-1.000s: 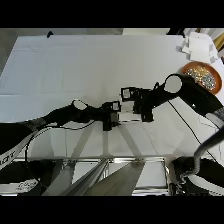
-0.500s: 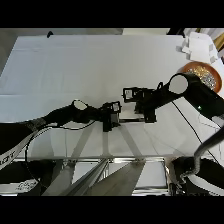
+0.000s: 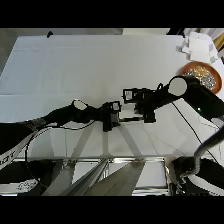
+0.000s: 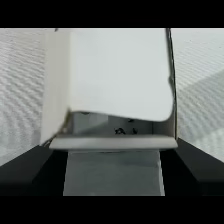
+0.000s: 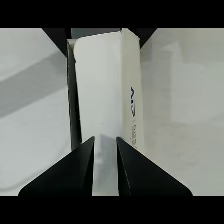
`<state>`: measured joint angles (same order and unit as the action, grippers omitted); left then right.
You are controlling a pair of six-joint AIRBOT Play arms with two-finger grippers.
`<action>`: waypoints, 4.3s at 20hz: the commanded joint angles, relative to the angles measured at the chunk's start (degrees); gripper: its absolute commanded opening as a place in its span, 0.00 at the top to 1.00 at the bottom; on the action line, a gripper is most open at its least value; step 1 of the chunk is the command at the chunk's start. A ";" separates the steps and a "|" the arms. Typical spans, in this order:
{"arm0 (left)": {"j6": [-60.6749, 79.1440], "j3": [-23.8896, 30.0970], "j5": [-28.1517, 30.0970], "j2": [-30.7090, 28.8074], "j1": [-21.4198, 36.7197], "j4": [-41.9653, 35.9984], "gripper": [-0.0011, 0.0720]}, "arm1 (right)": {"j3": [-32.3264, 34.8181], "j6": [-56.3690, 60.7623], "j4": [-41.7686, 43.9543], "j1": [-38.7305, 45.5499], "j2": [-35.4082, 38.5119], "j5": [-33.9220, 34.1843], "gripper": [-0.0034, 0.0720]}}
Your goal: Fold the box and place the chain.
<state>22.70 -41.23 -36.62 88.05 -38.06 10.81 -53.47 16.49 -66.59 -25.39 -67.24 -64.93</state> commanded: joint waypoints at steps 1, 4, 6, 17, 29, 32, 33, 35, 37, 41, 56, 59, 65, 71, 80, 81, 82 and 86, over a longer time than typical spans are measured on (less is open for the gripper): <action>0.20 -0.04 -0.07 -0.02 0.00 0.17 0.64 | 0.74 0.15 -1.16 -0.02 -0.02 1.70 0.74; 0.20 -0.04 -0.07 -0.02 0.00 0.17 0.64 | 0.92 0.17 -1.01 -0.15 0.28 1.38 0.74; 0.20 -0.04 -0.07 -0.02 0.00 0.17 0.64 | 0.92 0.13 -1.09 -0.92 1.46 1.49 0.74; 0.20 -0.04 -0.07 -0.02 0.00 0.17 0.64 | 0.92 -0.48 -0.98 -1.44 5.01 5.64 0.74; 0.20 -0.04 -0.07 -0.02 0.00 0.17 0.64 | 0.94 -0.50 -0.87 -1.44 -1.20 4.90 0.72; 0.20 -0.04 -0.07 -0.02 0.00 0.17 0.64 | 0.94 -0.48 -0.46 -1.44 -1.20 0.98 0.72; 0.20 -0.04 -0.07 -0.02 0.00 0.17 0.64 | 0.94 -0.48 -0.39 -1.44 -1.20 -0.31 0.72; 0.20 -0.04 -0.07 -0.02 0.00 0.17 0.64 | 0.94 -0.48 -0.42 -1.44 -1.16 -1.70 0.72; 0.20 -0.04 -0.07 -0.02 0.00 0.17 0.64 | 0.94 -0.46 -0.39 -1.44 -0.85 -1.79 0.72; 0.20 -0.04 -0.07 -0.02 0.00 0.17 0.64 | 0.94 -0.46 -0.42 -1.44 -0.55 -1.68 0.72; 0.20 -0.04 -0.07 -0.02 0.00 0.17 0.64 | 1.22 0.15 0.59 -1.44 -0.39 1.57 0.62; 0.20 -0.04 -0.07 -0.02 0.00 0.17 0.64 | 1.22 0.17 0.39 -1.44 -0.85 1.95 0.62; 0.20 -0.04 -0.07 -0.02 0.00 0.17 0.64 | 1.33 0.17 0.42 -1.44 -0.85 0.63 0.77; 0.20 -0.04 -0.07 -0.02 0.00 0.17 0.64 | 1.38 0.17 0.42 -1.44 -0.87 -0.81 0.92; 0.20 -0.04 -0.07 -0.02 0.00 0.17 0.64 | 4.74 0.15 0.44 -1.44 -0.85 1.38 0.92; 0.20 -0.04 -0.07 -0.02 0.00 0.17 0.64 | 4.81 0.17 0.44 -1.44 -0.85 1.86 0.92; 0.20 -0.04 -0.07 -0.02 0.00 0.17 0.64 | 4.83 0.17 0.44 -1.44 -0.85 2.36 0.92; 0.20 -0.04 -0.07 -0.02 0.00 0.17 0.64 | 4.81 0.17 0.42 -1.44 0.02 4.79 0.92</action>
<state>22.94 -41.23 -36.69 88.05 -38.11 11.05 -48.77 16.64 -66.11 -26.79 -67.77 -62.35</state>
